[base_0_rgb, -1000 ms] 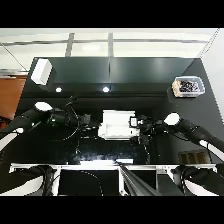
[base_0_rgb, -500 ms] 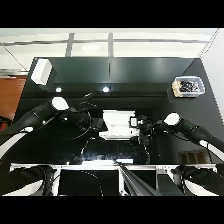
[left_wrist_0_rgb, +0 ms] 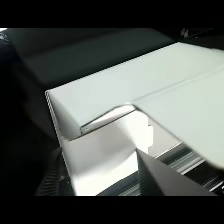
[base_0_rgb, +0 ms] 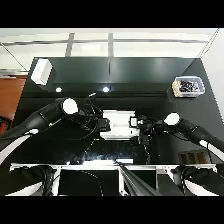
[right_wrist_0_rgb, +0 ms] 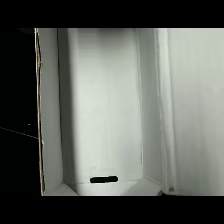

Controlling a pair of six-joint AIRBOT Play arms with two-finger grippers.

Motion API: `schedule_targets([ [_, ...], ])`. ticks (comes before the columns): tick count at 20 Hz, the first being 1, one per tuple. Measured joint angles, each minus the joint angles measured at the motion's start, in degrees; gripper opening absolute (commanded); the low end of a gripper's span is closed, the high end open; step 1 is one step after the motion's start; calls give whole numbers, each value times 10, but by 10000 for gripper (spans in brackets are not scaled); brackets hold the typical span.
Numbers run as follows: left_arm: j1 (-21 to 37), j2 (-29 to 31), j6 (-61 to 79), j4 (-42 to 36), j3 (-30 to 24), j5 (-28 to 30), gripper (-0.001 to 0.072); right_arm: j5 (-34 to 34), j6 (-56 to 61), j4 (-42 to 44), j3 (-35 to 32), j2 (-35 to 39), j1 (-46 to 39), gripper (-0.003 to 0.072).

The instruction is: Fold the box and place the chain.

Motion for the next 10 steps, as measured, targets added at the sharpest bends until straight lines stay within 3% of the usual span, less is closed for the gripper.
schedule_targets([
  [10, -48, -20, -115, 84, 12, 13, 494, 0, 0, 0, 0, 0, 0, 425],
])
